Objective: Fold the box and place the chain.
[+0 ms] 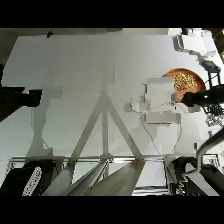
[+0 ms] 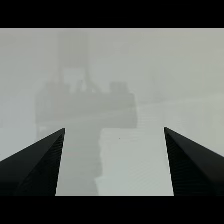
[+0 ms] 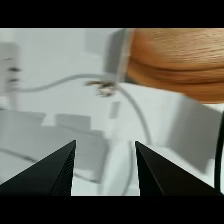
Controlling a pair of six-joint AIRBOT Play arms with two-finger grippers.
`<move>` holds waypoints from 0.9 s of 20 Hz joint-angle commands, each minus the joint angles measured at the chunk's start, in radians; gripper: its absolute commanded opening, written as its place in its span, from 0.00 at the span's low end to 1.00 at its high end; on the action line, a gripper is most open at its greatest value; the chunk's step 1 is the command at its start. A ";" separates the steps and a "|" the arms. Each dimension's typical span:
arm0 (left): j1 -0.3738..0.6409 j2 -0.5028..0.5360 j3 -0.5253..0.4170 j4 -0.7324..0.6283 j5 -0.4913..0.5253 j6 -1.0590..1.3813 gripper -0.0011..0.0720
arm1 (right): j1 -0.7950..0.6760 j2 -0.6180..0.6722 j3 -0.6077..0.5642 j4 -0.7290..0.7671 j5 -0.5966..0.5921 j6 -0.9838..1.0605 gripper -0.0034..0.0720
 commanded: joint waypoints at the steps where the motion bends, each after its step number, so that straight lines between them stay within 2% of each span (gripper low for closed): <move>1: 0.000 0.000 0.000 0.000 0.000 0.000 0.97 | 0.000 0.000 0.082 -0.278 0.000 0.073 0.58; 4: 0.000 0.000 0.000 0.000 0.000 0.000 0.97 | -0.014 -0.015 0.094 -0.316 0.024 0.071 0.62; 7: 0.000 0.000 0.000 0.000 0.000 0.000 0.97 | -0.108 -0.063 0.094 -0.295 0.076 0.070 0.66; 13: 0.000 0.000 0.000 0.000 0.000 0.000 0.97 | -0.362 -0.181 0.094 0.057 0.145 -0.048 0.66; 16: 0.000 0.000 0.000 0.000 0.000 0.000 0.97 | -0.414 -0.254 0.094 0.225 0.158 -0.158 0.66; 18: 0.000 0.000 0.000 0.000 0.000 0.000 0.97 | -0.408 -0.301 0.094 0.239 0.153 -0.179 0.66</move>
